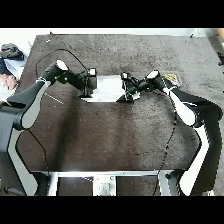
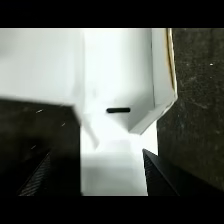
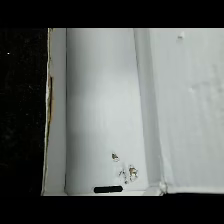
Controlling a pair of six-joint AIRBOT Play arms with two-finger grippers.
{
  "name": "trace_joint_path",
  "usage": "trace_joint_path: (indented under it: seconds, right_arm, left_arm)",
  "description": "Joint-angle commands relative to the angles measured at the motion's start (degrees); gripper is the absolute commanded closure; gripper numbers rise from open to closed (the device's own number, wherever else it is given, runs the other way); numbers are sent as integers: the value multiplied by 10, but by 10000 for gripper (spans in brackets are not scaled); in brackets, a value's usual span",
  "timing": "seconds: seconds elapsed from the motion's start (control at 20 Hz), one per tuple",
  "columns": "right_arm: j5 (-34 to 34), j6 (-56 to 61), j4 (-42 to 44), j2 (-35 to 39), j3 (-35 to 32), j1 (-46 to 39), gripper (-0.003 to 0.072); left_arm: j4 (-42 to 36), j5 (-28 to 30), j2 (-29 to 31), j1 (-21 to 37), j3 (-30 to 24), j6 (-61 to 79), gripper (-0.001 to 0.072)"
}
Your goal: Fold the box and place the chain.
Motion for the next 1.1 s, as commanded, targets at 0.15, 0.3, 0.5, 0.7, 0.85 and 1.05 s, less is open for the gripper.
trace_joint_path:
  seconds: [0.15,0.3,0.5,0.7,0.85,1.05]
  right_arm:
    - [0,0,0,0,0,0,233]
    - [0,0,0,0,0,0,233]
    - [0,0,0,0,0,0,233]
    - [0,0,0,0,0,0,233]
    - [0,0,0,0,0,0,233]
    - [0,0,0,0,0,0,233]
  left_arm:
    - [4,30,0,-17,-18,6,95]
    - [-8,20,0,-17,-18,6,108]
    - [-28,16,0,-17,-18,6,114]
    - [-30,13,0,-17,-18,2,115]
    - [-30,1,0,-17,-18,2,413]
    - [-40,-1,0,-17,-18,2,418]
